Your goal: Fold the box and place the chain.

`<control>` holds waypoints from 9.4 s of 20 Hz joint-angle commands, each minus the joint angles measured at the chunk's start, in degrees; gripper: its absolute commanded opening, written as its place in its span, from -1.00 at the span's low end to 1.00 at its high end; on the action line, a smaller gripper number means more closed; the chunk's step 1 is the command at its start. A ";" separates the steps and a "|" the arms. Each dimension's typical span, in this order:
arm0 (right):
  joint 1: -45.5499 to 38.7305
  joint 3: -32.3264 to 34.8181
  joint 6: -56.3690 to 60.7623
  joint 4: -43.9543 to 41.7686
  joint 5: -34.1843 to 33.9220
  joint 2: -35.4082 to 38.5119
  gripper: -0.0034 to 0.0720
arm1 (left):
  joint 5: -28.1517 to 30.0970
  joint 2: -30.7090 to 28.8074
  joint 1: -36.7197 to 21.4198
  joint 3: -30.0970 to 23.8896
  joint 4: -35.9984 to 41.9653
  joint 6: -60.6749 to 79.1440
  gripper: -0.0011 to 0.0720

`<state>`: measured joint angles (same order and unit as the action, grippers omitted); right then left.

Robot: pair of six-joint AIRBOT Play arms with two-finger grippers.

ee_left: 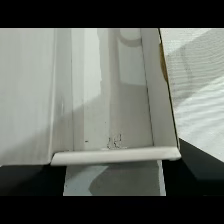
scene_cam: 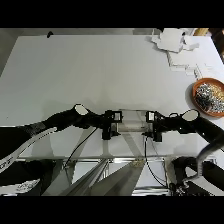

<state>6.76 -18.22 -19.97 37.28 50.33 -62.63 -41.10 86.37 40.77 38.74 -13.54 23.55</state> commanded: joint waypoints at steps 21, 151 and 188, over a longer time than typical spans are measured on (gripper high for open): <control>0.02 -0.02 -0.04 -0.04 -0.33 0.02 0.14 | -0.26 -0.02 0.02 0.00 -0.22 0.46 -0.38; -20.39 -2.80 75.82 9.42 15.76 1.01 -0.85 | -0.28 -0.04 0.02 0.00 -0.24 0.46 -0.38; 21.86 -13.57 124.74 32.20 1.92 5.38 0.18 | -0.28 -0.04 0.02 0.00 -0.24 0.46 -0.38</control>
<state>25.04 -30.52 97.95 67.72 54.19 -55.09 -41.41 86.37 40.80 38.74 -13.76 24.01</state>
